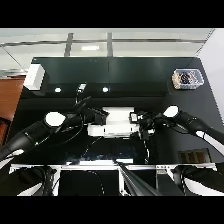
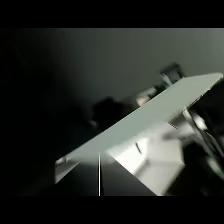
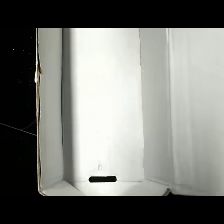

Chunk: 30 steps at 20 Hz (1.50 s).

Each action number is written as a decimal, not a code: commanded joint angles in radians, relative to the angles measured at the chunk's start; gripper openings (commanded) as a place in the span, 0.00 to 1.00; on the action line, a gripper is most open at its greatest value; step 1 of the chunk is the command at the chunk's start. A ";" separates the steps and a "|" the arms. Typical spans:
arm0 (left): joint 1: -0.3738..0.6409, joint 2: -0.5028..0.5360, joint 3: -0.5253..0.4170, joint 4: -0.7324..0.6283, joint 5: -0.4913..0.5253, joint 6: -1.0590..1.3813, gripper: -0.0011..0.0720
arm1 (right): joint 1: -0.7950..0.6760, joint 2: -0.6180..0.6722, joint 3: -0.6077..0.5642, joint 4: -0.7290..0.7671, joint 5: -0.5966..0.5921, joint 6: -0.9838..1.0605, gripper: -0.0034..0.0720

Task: Fold the box and place the chain.

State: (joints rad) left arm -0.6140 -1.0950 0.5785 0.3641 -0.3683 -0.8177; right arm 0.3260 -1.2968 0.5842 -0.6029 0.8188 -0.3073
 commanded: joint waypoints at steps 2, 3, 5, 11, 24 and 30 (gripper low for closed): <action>-0.004 -0.092 0.003 0.005 0.039 0.025 0.05 | 0.000 0.000 -0.001 0.000 0.000 0.000 0.07; -0.004 -0.116 0.008 0.021 0.014 0.025 0.05 | 0.000 0.000 -0.001 0.000 0.000 0.000 0.07; -0.004 -0.145 0.008 0.021 0.011 0.025 0.05 | 0.000 0.000 -0.001 0.000 0.000 0.000 0.07; 0.002 -0.151 0.014 0.038 -0.116 0.026 0.05 | 0.000 0.000 -0.001 0.000 0.000 0.000 0.07; 0.443 0.156 0.108 0.502 -0.480 -0.149 0.05 | 0.000 0.000 -0.001 0.000 0.000 0.000 0.07; 0.593 0.494 0.058 0.570 -0.706 0.211 0.06 | 0.000 0.000 -0.001 0.000 0.000 0.000 0.07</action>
State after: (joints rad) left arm -0.0769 -0.7288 0.6548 0.8845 -0.9096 -0.8654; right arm 0.3260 -1.2968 0.5838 -0.6025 0.8177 -0.3069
